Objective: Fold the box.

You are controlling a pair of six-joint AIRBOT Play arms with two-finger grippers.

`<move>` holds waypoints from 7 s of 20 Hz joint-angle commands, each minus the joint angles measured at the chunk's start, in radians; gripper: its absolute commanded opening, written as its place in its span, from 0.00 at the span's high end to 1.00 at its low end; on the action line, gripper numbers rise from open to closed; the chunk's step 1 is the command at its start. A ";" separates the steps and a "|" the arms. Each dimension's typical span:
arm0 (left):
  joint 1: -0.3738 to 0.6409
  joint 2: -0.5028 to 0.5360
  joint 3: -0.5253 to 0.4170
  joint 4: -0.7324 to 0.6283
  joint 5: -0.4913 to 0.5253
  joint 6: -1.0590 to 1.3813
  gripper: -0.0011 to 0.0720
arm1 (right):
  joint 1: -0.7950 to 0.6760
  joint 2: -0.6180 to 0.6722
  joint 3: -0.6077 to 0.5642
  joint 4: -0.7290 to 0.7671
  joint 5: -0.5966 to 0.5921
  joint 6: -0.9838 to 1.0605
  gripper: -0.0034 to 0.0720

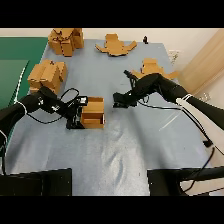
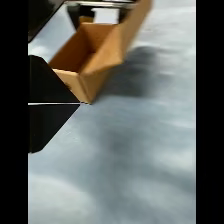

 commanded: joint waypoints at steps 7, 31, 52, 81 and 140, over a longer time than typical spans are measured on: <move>0.001 0.000 0.001 0.000 0.000 0.001 0.68 | 0.008 -0.282 0.185 0.293 -0.026 -0.368 0.95; 0.001 0.000 0.001 0.000 -0.001 -0.023 0.68 | 0.162 -0.023 -0.013 0.318 0.019 -1.075 0.94; 0.001 0.000 0.001 0.000 -0.001 -0.025 0.68 | 0.178 -0.009 -0.075 0.399 0.061 -1.339 0.62; 0.001 0.000 0.001 0.000 -0.002 -0.026 0.68 | 0.295 -0.031 0.026 0.013 0.079 -1.261 0.57; 0.001 -0.001 0.001 0.000 -0.002 -0.025 0.68 | 0.298 -0.018 0.070 0.008 -0.090 -1.128 0.78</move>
